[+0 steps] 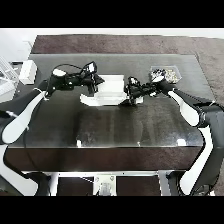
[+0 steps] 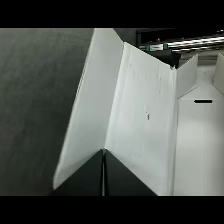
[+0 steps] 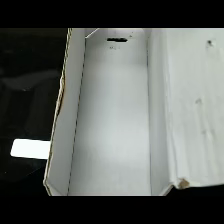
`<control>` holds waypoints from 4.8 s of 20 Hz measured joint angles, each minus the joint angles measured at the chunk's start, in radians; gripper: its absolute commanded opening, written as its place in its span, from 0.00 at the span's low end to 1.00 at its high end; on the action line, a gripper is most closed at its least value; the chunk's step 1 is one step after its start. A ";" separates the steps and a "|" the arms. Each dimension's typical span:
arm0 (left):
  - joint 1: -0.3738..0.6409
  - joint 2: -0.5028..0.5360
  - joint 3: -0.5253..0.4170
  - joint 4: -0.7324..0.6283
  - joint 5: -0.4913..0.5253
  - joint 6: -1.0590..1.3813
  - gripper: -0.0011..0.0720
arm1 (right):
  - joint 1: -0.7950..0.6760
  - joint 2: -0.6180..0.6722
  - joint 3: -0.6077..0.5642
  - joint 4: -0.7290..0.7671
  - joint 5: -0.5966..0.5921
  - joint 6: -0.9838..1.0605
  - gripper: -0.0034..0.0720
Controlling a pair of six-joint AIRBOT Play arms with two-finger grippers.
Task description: Fold the box and place the chain.
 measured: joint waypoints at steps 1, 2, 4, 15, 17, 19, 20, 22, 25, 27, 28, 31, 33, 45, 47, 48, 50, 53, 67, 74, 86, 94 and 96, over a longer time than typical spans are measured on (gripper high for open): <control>0.000 0.024 0.002 0.043 -0.011 -0.025 0.48 | 0.000 0.000 0.000 0.000 0.000 0.000 0.82; 0.000 0.046 0.003 0.095 -0.032 -0.058 0.91 | 0.000 0.000 0.000 0.000 0.000 0.000 0.82; 0.000 0.072 0.004 0.199 -0.073 -0.161 0.92 | 0.000 0.000 0.000 0.000 0.000 0.000 0.82; 0.061 0.079 -0.010 0.512 -0.233 -0.453 0.82 | 0.000 0.000 0.000 0.000 0.000 0.001 0.82; 0.075 0.062 -0.010 0.509 -0.244 -0.456 0.82 | 0.000 0.000 0.000 0.000 0.000 0.001 0.82; 0.082 0.039 -0.010 0.484 -0.264 -0.450 0.82 | 0.000 0.000 0.000 0.000 0.000 0.001 0.82; 0.084 0.027 -0.010 0.476 -0.273 -0.444 0.82 | 0.000 0.000 0.000 0.000 0.001 0.001 0.82; 0.088 0.010 -0.010 0.461 -0.282 -0.436 0.82 | 0.000 0.000 0.000 0.000 0.001 0.001 0.82; 0.089 -0.012 -0.010 0.446 -0.289 -0.430 0.82 | 0.000 0.000 0.000 0.000 0.001 0.001 0.82; 0.090 -0.023 -0.010 0.441 -0.292 -0.428 0.82 | 0.000 0.000 0.000 0.000 0.001 0.001 0.82; 0.090 -0.027 -0.010 0.435 -0.294 -0.427 0.82 | 0.000 0.000 0.000 0.000 0.001 0.001 0.82; 0.090 -0.035 -0.010 0.409 -0.295 -0.417 0.82 | 0.000 0.000 0.000 0.000 0.001 0.001 0.82; 0.090 -0.041 -0.010 0.394 -0.295 -0.414 0.82 | 0.000 0.000 0.000 0.000 0.001 0.001 0.82; 0.090 -0.056 -0.010 0.348 -0.294 -0.395 0.82 | 0.000 0.000 0.000 0.000 0.001 0.001 0.82; 0.090 -0.056 -0.010 0.339 -0.294 -0.389 0.82 | 0.000 0.000 0.000 0.000 0.001 0.001 0.82; 0.090 -0.056 -0.010 0.336 -0.294 -0.387 0.82 | 0.000 0.000 0.000 0.000 0.001 0.001 0.82; 0.090 -0.056 -0.010 0.330 -0.294 -0.384 0.82 | 0.000 0.000 0.000 0.000 0.001 0.001 0.82; 0.090 -0.056 -0.010 0.327 -0.294 -0.383 0.56 | 0.000 0.000 0.000 0.000 0.001 0.001 0.82; 0.040 -0.058 -0.010 0.327 -0.223 -0.380 0.47 | 0.000 0.000 0.000 0.000 0.001 0.001 0.82; 0.002 -0.077 -0.010 0.311 -0.213 -0.340 0.47 | 0.000 0.000 0.000 -0.002 0.002 0.000 0.82; -0.005 -0.081 -0.010 0.240 -0.176 -0.274 0.69 | 0.000 0.000 0.000 0.000 0.000 0.002 0.82; -0.005 -0.081 -0.010 0.241 -0.174 -0.266 0.89 | 0.000 0.000 0.000 0.000 -0.001 0.001 0.82; -0.005 -0.081 -0.010 0.242 -0.173 -0.272 0.54 | 0.000 0.000 0.000 0.000 -0.001 0.002 0.82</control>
